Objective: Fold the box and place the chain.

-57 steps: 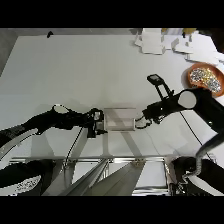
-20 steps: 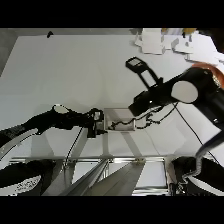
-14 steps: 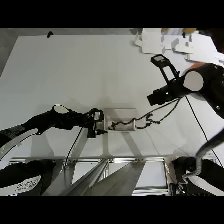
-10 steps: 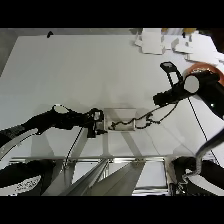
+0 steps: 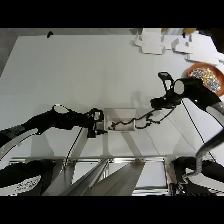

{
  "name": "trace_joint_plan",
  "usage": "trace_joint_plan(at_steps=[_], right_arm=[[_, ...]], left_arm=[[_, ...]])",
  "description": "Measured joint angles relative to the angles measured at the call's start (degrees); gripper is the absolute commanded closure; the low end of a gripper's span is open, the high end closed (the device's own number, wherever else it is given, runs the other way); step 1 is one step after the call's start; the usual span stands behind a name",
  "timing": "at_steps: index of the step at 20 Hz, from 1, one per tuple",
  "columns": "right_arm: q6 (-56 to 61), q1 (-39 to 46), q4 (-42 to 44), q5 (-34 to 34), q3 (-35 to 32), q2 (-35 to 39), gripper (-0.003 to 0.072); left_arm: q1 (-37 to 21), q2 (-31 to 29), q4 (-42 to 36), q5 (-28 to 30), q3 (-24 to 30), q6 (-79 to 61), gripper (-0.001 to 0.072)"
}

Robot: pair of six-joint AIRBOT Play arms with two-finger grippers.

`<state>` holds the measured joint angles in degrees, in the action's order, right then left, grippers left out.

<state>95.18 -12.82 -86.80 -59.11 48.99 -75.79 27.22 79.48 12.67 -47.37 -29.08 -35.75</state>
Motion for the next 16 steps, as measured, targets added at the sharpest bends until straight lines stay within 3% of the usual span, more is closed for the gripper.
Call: trace_joint_plan(at_steps=[4, 10, 12, 14, 16], right_arm=[[0.68, 0.04, 0.02, 0.98, -0.07, -2.08, 0.0350], [1.51, 0.04, 0.02, 1.75, -0.07, -3.15, 0.0429], [1.77, 0.07, 0.02, 2.03, -0.07, -3.30, 0.0511], [1.97, 0.04, 0.04, 2.23, -0.07, -3.39, 0.0513], [1.99, 0.04, 0.04, 2.34, -0.07, -3.41, 0.0590]], left_arm=[[0.00, 0.00, 0.02, 0.00, 0.00, -0.02, 0.0453], [0.00, 0.00, 0.00, 0.00, 0.00, 0.00, 0.0453], [0.00, 0.00, 0.00, 0.00, 0.00, 0.00, 0.0453], [0.00, 0.00, 0.00, 0.00, 0.00, 0.00, 0.0453], [0.00, 0.00, 0.00, 0.00, 0.00, 0.00, 0.0453]])
